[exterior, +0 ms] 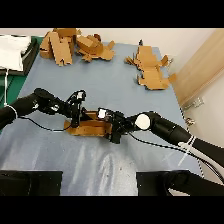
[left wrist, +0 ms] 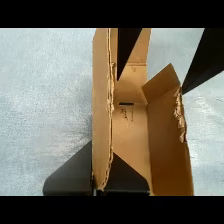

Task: Fold the box.

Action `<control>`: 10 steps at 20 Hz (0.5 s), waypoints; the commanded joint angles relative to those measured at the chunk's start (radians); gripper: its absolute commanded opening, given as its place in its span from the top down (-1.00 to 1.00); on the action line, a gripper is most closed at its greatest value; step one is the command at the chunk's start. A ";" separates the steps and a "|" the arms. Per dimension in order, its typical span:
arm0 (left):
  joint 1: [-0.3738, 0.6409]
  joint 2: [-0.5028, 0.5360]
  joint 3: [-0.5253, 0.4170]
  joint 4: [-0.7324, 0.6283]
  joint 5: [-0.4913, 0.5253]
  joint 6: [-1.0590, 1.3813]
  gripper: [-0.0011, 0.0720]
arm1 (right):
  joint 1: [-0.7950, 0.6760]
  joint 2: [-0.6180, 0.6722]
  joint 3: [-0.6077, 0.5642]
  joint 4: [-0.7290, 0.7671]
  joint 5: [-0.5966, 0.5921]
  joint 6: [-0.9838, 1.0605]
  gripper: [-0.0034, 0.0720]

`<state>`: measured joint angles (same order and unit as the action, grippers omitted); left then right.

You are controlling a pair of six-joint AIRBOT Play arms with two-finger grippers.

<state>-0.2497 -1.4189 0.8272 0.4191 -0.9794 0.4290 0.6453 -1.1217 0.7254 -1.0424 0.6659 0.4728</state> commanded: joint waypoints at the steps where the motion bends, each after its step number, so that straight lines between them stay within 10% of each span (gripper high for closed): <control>1: 0.000 0.000 0.000 0.000 0.000 0.000 0.93 | -0.034 0.000 0.003 0.078 0.007 -0.070 -0.96; 10: 0.000 0.000 0.000 0.000 0.000 0.000 0.93 | -0.088 -0.042 0.003 0.169 0.014 -0.182 -0.96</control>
